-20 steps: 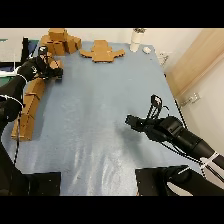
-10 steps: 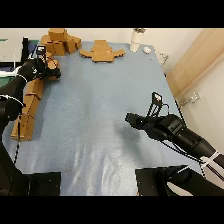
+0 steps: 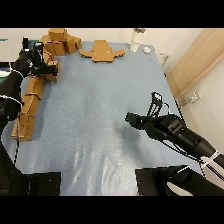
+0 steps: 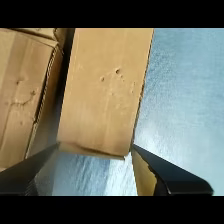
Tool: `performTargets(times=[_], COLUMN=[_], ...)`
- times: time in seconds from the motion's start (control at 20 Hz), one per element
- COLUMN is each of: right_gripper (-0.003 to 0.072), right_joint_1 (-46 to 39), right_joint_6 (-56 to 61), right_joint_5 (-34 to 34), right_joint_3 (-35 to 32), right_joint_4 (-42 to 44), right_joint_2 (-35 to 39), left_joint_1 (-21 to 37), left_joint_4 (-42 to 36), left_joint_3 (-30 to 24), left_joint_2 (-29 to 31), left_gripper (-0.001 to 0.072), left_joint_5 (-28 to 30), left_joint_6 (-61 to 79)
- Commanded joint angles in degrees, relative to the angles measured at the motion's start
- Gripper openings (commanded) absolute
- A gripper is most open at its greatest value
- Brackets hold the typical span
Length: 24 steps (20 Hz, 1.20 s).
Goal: Fold the box.
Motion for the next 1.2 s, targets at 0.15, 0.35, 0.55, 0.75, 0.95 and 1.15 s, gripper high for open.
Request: performTargets(times=[0.15,0.35,0.55,0.75,0.95,1.15], right_gripper=[0.0026,0.0025,0.0024,0.0023,0.0024,0.0024], right_joint_1=[0.0,0.0,-2.4,-8.6,-11.2,-11.3], right_joint_6=[-0.3,-3.3,-13.8,-28.5,-34.7,-38.1], right_joint_5=[0.0,-0.4,-3.1,-10.1,-17.0,-22.5], right_joint_3=[0.0,0.6,7.4,21.2,32.5,40.0], right_joint_4=[0.5,2.3,7.9,15.6,18.5,20.1], right_joint_2=[0.0,-1.1,-8.7,-21.0,-31.9,-38.5], left_joint_1=[0.0,0.0,-1.9,-8.4,-16.0,-22.1], left_joint_4=[-0.6,-5.7,-9.4,-9.2,-8.2,-8.1], left_joint_3=[1.6,1.6,1.5,-2.7,-7.9,-15.0], left_joint_2=[3.3,6.3,9.0,12.7,14.4,16.8], left_gripper=[0.0699,0.0216,0.0009,0.0008,0.0008,0.0008], left_joint_5=[-13.3,-18.6,-20.3,-22.7,-24.0,-23.4], left_joint_6=[0.0,0.0,2.1,5.2,5.2,5.2])
